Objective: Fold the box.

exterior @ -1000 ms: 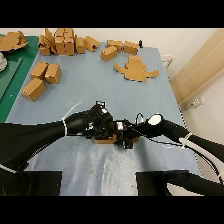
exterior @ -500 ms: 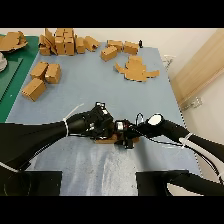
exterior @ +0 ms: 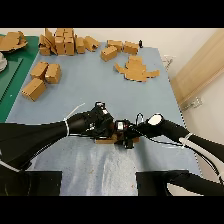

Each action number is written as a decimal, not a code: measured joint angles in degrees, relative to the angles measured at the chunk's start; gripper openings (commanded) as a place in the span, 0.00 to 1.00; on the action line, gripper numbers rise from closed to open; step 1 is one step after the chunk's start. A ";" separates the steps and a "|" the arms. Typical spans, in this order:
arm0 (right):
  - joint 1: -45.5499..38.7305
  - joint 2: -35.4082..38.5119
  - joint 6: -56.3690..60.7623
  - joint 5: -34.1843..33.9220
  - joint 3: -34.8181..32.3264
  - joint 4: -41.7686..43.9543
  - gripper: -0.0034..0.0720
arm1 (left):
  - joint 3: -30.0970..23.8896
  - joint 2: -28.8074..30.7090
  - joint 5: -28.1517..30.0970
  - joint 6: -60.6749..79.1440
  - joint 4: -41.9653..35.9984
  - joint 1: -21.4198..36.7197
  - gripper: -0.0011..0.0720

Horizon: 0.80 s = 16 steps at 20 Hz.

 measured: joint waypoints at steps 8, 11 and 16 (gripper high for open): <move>0.15 -0.02 0.00 -0.02 0.00 0.31 0.72 | -0.02 1.77 0.33 -0.24 -1.01 -0.04 0.80; 0.00 -0.02 0.07 -0.07 0.02 0.26 0.72 | -0.02 4.42 -0.81 -0.31 -0.17 -0.07 0.80; 0.02 -0.02 0.09 -0.04 0.02 0.15 0.72 | -0.02 8.11 -3.45 -2.45 4.11 0.28 0.80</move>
